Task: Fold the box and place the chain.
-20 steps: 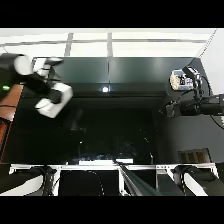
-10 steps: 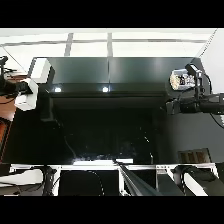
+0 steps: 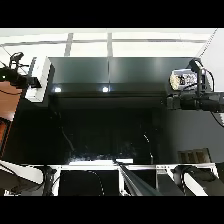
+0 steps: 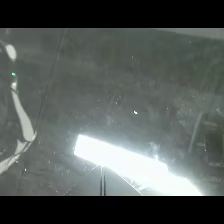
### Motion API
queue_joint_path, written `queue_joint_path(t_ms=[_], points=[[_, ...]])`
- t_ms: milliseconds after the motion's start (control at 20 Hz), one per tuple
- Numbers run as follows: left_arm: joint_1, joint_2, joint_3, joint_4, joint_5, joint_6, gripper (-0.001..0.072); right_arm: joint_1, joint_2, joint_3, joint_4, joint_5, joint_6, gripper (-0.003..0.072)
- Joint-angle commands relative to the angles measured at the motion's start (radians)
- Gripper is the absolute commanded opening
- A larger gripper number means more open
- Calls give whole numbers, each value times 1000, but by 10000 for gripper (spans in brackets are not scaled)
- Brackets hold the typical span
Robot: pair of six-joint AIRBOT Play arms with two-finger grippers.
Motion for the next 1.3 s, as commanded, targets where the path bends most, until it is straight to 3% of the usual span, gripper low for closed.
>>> queue_joint_path(t_ms=[0, 250, 300, 400, 550, 750, 850, 950, 1050, 1250], points=[[-12, -34, 126, 132, -40, -119, 705, 5, -1, 0, 19, -18, 0, 14], [-27, 32, 368, 21, -232, -379, 698, 44, -1, 0, 18, -37, -2, 14], [-39, 64, 372, 10, -276, -412, 590, 49, -1, 0, 17, -40, -2, 14], [-77, 139, 336, -71, -329, -367, 18, 54, -1, 0, 14, -59, -2, 14], [-196, 341, 113, -148, -219, -297, 23, 54, -1, -6, 10, -129, -23, 14], [-379, 757, -475, -51, 140, -263, 24, 53, -5, -41, -64, -267, -69, 14], [-408, 935, -754, -39, 246, -264, 24, 53, -5, -63, -150, -336, -69, 14], [-407, 1064, -936, -41, 289, -266, 25, 53, -5, -78, -196, -349, -68, 14], [-403, 1146, -1002, -6, 291, -263, 25, 53, -5, -79, -194, -319, -67, 14], [-404, 1221, -1006, -17, 277, -263, 25, 53, -5, -79, -185, -305, -65, 14]])
